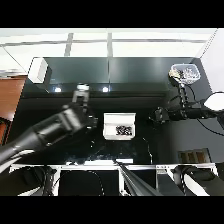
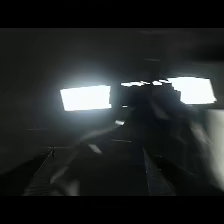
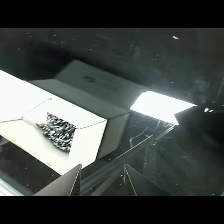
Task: Fold the box and place the chain.
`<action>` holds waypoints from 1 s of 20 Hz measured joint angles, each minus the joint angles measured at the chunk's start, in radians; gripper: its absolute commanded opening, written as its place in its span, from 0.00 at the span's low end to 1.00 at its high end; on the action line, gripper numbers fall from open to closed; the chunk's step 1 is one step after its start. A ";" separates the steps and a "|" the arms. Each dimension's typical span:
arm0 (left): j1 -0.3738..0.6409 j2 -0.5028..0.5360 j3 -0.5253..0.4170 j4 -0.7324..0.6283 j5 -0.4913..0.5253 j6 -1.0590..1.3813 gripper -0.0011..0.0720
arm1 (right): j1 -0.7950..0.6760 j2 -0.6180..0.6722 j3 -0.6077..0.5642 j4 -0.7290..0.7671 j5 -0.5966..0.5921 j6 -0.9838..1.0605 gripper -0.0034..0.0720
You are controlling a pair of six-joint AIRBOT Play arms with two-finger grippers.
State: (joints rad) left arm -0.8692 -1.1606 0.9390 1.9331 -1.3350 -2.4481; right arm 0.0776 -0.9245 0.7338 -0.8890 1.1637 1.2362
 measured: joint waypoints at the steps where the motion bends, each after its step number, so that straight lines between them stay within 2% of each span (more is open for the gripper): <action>1: 0.057 0.033 -0.049 -0.029 0.019 0.016 0.86 | 0.000 0.000 0.000 -0.003 -0.004 -0.001 0.46; 3: 0.185 0.077 -0.147 -0.203 0.142 0.170 0.86 | 0.000 0.000 0.000 -0.007 -0.017 -0.002 0.46; 6: 0.343 0.090 -0.240 -0.600 0.301 0.642 0.86 | 0.000 0.000 0.000 -0.010 -0.035 -0.002 0.46; 7: 0.383 0.083 -0.258 -0.714 0.330 0.824 0.90 | 0.000 0.000 0.000 -0.010 -0.038 -0.002 0.46; 8: 0.415 0.071 -0.272 -0.825 0.362 1.033 0.99 | 0.000 0.000 0.000 -0.012 -0.039 -0.002 0.46; 9: 0.437 0.059 -0.281 -0.909 0.382 1.216 0.99 | 0.000 0.000 0.000 -0.012 -0.039 -0.002 0.46; 12: 0.459 0.021 -0.298 -1.061 0.418 1.769 0.99 | 0.000 0.000 0.000 -0.013 -0.040 -0.002 0.46; 14: 0.446 0.000 -0.301 -1.113 0.429 2.087 0.99 | 0.000 0.000 0.000 -0.013 -0.041 -0.002 0.46; 17: 0.435 -0.056 -0.302 -1.226 0.446 2.411 0.99 | 0.000 0.000 0.000 -0.013 -0.043 0.002 0.46; 20: 0.425 -0.115 -0.298 -1.292 0.462 2.581 0.99 | 0.000 0.000 0.000 -0.013 -0.045 0.002 0.46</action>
State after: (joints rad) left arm -0.4446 -1.2755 0.6407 0.6407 -0.8734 0.1329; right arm 0.0776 -0.9241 0.7338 -0.9020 1.1187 1.2385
